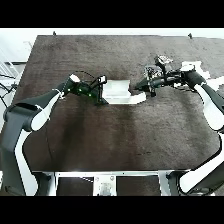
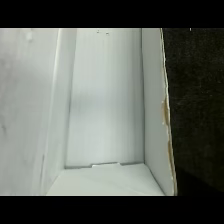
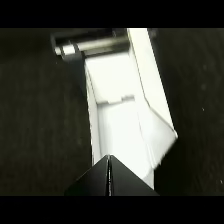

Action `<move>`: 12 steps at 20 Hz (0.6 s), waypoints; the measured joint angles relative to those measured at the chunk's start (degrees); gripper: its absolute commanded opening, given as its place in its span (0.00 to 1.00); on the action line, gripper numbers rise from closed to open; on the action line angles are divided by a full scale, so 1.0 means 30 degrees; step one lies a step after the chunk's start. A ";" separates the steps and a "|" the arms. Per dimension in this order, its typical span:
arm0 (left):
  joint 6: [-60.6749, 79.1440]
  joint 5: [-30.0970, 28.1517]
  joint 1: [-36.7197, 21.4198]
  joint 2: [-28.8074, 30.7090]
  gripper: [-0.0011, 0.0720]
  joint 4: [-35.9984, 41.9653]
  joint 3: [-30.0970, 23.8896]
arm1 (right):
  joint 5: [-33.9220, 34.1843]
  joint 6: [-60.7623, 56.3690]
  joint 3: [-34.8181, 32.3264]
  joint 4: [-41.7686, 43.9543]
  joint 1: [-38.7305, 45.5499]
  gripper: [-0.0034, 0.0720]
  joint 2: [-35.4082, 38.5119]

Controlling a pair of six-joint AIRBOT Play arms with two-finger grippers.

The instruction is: Fold the box and place the chain.

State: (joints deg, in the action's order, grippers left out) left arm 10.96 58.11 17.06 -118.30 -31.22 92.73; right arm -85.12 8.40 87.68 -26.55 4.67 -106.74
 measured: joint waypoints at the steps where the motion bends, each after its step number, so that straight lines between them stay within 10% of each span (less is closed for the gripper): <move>1: 0.0000 0.0000 0.0000 0.0000 0.56 0.0000 0.0000 | 0.0168 -0.0175 -0.0022 0.0372 -0.0189 0.06 -0.0007; 12: -0.0007 0.0007 0.0000 0.0000 0.56 0.0007 0.0000 | 0.7861 -0.3475 -0.0029 0.1341 -0.1982 0.06 -0.0138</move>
State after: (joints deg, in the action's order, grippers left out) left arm 10.94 58.13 17.06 -118.30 -31.20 92.73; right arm -61.54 -2.02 87.59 -22.52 -1.28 -107.15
